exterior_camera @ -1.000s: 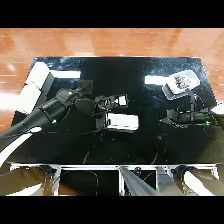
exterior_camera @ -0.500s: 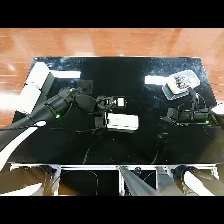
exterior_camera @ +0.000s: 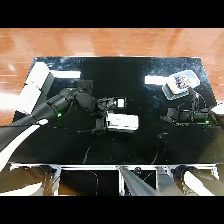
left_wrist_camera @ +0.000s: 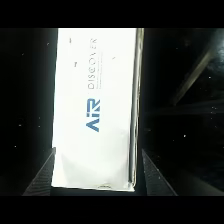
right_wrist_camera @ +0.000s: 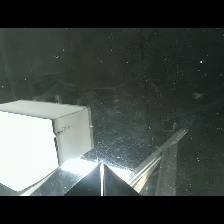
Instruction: Fold the box and place the chain.
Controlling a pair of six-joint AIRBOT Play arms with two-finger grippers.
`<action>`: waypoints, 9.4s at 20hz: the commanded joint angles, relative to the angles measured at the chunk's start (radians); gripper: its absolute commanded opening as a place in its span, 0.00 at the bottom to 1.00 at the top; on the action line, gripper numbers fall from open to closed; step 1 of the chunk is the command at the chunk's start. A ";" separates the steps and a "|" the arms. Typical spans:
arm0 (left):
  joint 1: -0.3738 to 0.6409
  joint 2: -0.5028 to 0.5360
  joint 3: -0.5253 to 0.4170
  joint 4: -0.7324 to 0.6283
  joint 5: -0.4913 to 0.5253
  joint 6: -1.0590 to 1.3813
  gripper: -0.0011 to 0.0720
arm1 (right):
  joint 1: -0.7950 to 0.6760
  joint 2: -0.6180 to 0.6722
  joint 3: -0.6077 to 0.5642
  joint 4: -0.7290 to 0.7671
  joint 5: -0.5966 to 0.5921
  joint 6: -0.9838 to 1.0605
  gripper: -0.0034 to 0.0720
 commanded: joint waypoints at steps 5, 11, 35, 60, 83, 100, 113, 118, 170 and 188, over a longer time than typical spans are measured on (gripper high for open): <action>0.001 -0.003 0.000 -0.006 -0.038 0.050 0.85 | 0.000 0.001 0.000 0.000 0.000 0.000 0.09; 0.001 -0.015 0.000 -0.010 -0.035 0.027 0.85 | 0.000 0.001 0.000 0.000 -0.001 0.000 0.09; 0.000 -0.055 0.000 -0.013 -0.044 -0.008 0.85 | 0.000 0.001 0.000 -0.003 -0.018 0.000 0.09; 0.335 0.305 -0.095 0.314 0.380 -0.717 0.04 | 0.000 0.001 0.000 0.004 -0.013 -0.016 0.09; 1.506 0.538 -0.402 0.397 0.268 -0.352 0.04 | 0.000 0.001 0.001 0.061 -0.014 -0.014 0.09; 1.511 0.422 -0.385 0.451 0.066 -0.349 0.04 | 0.000 0.001 0.001 0.061 -0.015 0.027 0.09; 1.509 0.417 -0.338 0.452 0.093 -0.354 0.86 | 0.000 0.001 0.000 0.061 -0.011 0.027 0.09; 1.508 0.434 -0.319 0.451 0.098 -0.399 0.86 | 0.000 0.001 0.001 0.061 -0.011 0.027 0.09; 0.241 0.177 -0.018 0.521 0.224 -1.582 0.04 | 0.184 -0.178 0.436 -0.713 0.123 0.326 0.09; 0.241 0.177 -0.018 0.521 0.153 -1.582 0.04 | 0.184 -0.178 0.436 -0.714 0.123 0.326 0.09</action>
